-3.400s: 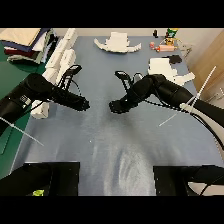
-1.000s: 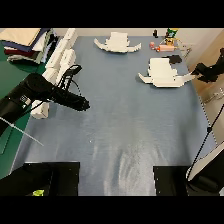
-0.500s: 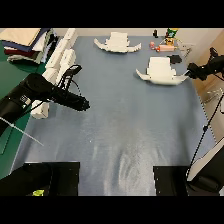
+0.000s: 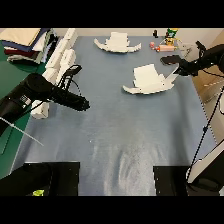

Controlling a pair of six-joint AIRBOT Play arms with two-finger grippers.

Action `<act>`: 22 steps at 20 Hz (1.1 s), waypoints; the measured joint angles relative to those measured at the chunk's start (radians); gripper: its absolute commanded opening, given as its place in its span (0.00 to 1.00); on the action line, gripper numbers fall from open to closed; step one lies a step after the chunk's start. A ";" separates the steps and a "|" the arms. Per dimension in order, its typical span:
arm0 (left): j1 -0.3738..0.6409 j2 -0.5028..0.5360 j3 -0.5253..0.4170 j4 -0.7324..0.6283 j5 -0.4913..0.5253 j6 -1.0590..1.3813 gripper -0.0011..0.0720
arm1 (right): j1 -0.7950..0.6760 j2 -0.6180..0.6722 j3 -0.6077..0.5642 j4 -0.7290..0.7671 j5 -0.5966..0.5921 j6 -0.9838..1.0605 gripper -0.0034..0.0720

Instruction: Fold the box.

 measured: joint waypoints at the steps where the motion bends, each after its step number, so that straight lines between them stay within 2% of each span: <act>1: 0.000 0.000 0.000 0.000 0.000 0.000 0.03 | 0.014 0.035 -0.032 0.002 -0.010 0.004 0.04; 4: 0.000 0.000 0.000 0.000 0.000 0.000 0.03 | 0.056 0.159 -0.170 0.004 -0.021 0.016 0.04; 6: 0.000 0.000 0.000 0.000 0.000 0.000 0.03 | 0.092 0.266 -0.314 0.003 0.005 0.028 0.04; 13: 0.000 0.000 0.000 0.000 0.000 0.000 0.03 | 0.232 0.777 -0.979 0.005 0.256 0.132 0.04; 17: 0.000 0.000 0.000 0.000 0.000 0.000 0.03 | 0.301 1.009 -1.254 -0.002 0.339 0.210 0.06; 18: 0.000 0.000 0.000 0.000 0.000 0.000 0.03 | 0.319 1.051 -1.304 -0.008 0.343 0.233 0.21; 19: 0.000 0.000 0.000 0.000 0.000 0.000 0.03 | 0.331 1.079 -1.341 -0.010 0.347 0.253 0.50; 20: 0.000 0.000 0.000 0.000 0.000 0.000 0.03 | 0.340 1.099 -1.372 -0.017 0.349 0.267 0.56; 22: 0.000 0.000 0.000 0.000 0.000 0.000 0.03 | 0.352 1.118 -1.409 -0.036 0.338 0.288 0.56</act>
